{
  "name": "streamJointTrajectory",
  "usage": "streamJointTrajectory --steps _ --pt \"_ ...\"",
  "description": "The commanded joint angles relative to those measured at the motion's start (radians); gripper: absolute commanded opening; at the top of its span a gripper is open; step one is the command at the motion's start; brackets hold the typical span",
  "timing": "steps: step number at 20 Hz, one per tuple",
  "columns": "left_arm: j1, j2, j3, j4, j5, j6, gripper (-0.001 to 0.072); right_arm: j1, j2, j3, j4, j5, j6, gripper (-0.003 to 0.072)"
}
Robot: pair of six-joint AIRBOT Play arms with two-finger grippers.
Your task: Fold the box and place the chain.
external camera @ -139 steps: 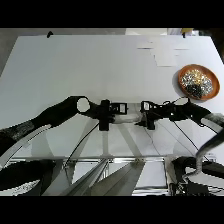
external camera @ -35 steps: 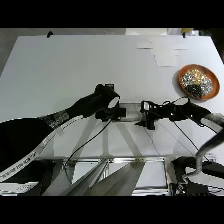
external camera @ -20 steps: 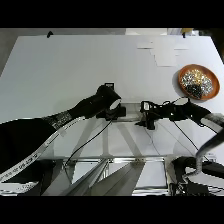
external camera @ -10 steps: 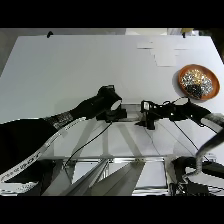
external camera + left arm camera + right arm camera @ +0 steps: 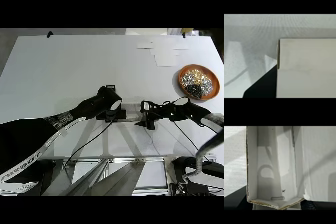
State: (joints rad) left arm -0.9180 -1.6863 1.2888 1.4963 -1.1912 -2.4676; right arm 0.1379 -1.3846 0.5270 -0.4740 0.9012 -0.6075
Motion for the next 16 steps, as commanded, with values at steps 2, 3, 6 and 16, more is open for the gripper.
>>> streamJointTrajectory --steps 2,3,6,16 --pt "0.011 0.014 0.001 -0.020 0.004 0.004 0.0143 0.000 0.001 0.000 0.000 0.000 0.000 0.0461" --pt "0.023 0.027 0.000 -0.036 0.004 0.016 0.0215 0.000 0.001 0.000 0.000 0.000 0.000 0.0461" --pt "0.071 0.095 0.000 -0.109 -0.018 0.064 0.0436 0.000 0.001 0.000 0.000 0.000 0.000 0.0461" --pt "0.268 0.422 -0.218 -0.181 -0.061 1.374 0.0692 0.000 0.001 0.000 0.000 0.000 0.000 0.0461"
